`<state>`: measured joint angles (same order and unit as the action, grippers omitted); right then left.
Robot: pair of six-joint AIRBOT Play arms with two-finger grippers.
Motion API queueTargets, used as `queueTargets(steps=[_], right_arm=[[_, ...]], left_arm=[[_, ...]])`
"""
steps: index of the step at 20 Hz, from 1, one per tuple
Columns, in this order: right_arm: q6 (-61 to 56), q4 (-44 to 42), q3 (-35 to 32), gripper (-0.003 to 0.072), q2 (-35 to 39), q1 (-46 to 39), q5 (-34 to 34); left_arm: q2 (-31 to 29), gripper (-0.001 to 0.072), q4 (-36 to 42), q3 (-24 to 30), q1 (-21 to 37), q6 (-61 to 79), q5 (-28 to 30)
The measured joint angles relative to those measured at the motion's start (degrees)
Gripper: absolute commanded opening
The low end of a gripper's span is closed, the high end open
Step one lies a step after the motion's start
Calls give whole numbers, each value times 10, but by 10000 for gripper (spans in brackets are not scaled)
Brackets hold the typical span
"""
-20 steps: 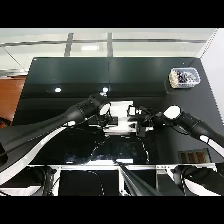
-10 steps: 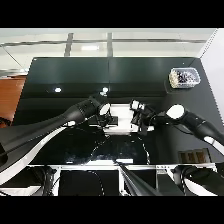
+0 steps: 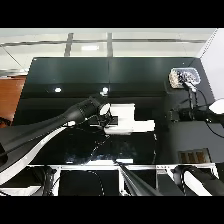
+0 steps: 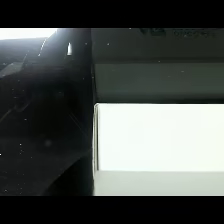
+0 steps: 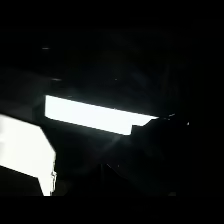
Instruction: Fold the box and place the chain.
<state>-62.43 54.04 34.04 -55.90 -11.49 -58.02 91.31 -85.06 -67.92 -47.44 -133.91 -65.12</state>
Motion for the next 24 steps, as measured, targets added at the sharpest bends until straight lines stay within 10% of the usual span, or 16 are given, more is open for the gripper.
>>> queueTargets(steps=[11,12,14,24], right_arm=[[88,-277,-86,18,-144,43,-26],[109,-299,-82,83,-150,53,-30],[135,-322,-69,496,-158,65,-38],[120,-306,12,471,-166,155,-74]], left_arm=[[0,30,0,0,0,0,4],[0,30,0,0,0,0,4],[0,31,0,0,0,0,3],[0,30,0,0,0,0,2]])
